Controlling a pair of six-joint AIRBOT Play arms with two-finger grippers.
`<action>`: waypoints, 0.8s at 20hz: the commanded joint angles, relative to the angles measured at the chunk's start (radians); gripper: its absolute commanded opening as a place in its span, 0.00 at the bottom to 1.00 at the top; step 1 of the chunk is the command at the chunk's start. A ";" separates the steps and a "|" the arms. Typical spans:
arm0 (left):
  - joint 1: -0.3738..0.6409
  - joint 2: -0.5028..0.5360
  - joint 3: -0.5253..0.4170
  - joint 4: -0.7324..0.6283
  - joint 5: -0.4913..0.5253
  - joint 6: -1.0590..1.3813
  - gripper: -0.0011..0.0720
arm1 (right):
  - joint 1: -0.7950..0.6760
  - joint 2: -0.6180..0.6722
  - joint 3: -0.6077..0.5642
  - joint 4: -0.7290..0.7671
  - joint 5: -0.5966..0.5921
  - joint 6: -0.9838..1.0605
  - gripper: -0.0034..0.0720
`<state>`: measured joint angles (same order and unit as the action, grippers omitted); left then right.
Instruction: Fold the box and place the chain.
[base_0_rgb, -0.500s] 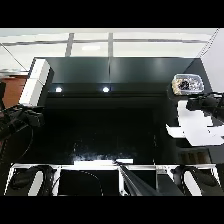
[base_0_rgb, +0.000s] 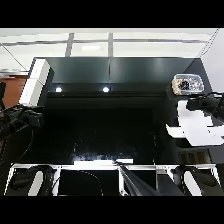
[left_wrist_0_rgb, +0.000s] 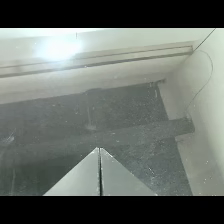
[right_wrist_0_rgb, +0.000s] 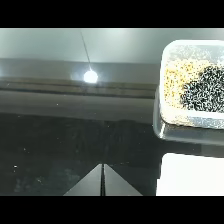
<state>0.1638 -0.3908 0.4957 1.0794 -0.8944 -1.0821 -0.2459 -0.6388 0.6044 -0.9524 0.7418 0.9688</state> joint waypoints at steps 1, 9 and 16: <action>0.000 0.001 -0.001 0.000 0.000 0.000 0.06 | 0.001 0.001 0.000 0.000 0.000 0.000 0.06; 0.000 0.001 -0.001 0.000 0.000 0.000 0.06 | 0.001 0.001 0.000 0.045 -0.013 0.003 0.06; 0.000 -0.004 -0.003 0.000 0.081 0.001 0.06 | 0.001 0.000 0.000 0.047 -0.048 0.003 0.06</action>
<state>0.1638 -0.3920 0.4950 1.0790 -0.8703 -1.0821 -0.2459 -0.6388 0.6044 -0.9092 0.7113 0.9718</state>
